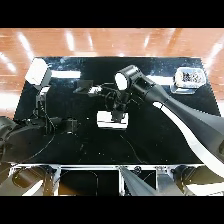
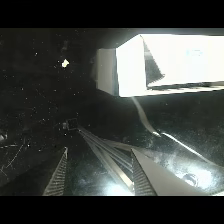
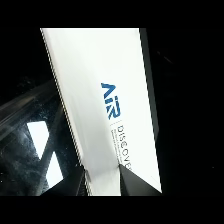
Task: Fold the box and place the chain.
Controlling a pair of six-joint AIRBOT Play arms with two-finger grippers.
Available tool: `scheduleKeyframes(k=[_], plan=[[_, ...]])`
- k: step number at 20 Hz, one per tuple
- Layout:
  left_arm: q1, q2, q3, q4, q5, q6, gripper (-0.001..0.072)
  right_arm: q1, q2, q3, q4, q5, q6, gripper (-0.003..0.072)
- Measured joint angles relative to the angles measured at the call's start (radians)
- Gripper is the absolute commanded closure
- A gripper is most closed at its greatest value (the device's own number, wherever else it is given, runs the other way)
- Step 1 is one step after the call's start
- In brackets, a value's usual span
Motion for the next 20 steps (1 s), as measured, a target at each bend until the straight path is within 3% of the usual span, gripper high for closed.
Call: scheduleKeyframes(k=[11, 12, 13, 14, 20], plan=[[0.0, 0.0, 0.0, 0.0, 0.0, 0.0, 0.0202, 0.022, -0.003, -0.031, 0.043, 0.0, 0.0, 0.046], [0.0, 0.0, 0.0, 0.0, 0.0, 0.0, 0.0202, 0.024, -0.003, -0.034, 0.045, 0.0, 0.0, 0.0365], [0.0, 0.0, 0.0, 0.0, 0.0, 0.0, 0.0202, 0.025, -0.004, -0.036, 0.049, 0.002, 0.001, 0.0206], [0.0, 0.0, 0.0, 0.0, 0.0, 0.0, 0.0202, 0.027, -0.004, -0.038, 0.057, 0.003, 0.001, 0.0137], [0.0, 0.0, 0.0, 0.0, 0.0, 0.0, 0.0202, 0.023, 0.006, -0.041, 0.048, 0.002, 0.023, 0.0146]])
